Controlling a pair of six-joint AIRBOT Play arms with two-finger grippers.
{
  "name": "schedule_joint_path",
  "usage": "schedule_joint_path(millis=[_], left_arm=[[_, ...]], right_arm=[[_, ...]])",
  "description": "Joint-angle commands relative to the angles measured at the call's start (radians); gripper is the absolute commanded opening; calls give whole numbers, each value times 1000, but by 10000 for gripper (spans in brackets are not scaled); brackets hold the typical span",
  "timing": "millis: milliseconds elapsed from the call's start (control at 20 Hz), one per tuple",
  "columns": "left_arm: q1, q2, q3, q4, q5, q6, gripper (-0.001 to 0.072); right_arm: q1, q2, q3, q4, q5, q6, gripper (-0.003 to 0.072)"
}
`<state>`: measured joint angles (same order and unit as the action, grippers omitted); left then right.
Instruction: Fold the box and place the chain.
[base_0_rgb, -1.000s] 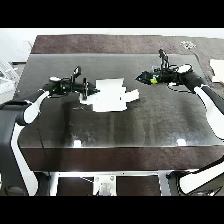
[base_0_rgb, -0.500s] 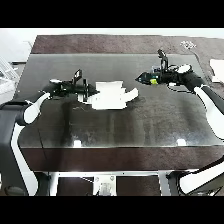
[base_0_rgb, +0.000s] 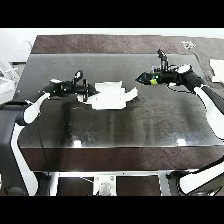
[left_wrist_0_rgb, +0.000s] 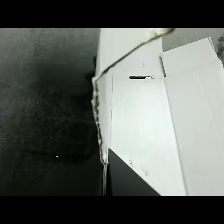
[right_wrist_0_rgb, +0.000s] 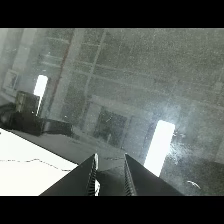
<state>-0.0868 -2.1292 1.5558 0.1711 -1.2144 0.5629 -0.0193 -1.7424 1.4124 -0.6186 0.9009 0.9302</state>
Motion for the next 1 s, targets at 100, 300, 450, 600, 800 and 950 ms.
schedule_joint_path(millis=[100,300,450,600,800,950], left_arm=[[0,0,0,8,6,-13,20],[0,0,0,8,5,-13,20],[0,0,0,8,0,-13,20],[0,1,0,8,0,-13,20],[0,2,0,6,0,-13,20],[0,2,0,6,-1,-13,20]], right_arm=[[-7,1,2,0,-26,-1,232],[2,85,-71,19,-34,-43,350],[47,244,-222,59,-140,-238,415],[116,345,-328,58,-152,-723,512],[187,346,-377,55,-152,-1034,534],[255,346,-425,-37,-156,-1162,567]])
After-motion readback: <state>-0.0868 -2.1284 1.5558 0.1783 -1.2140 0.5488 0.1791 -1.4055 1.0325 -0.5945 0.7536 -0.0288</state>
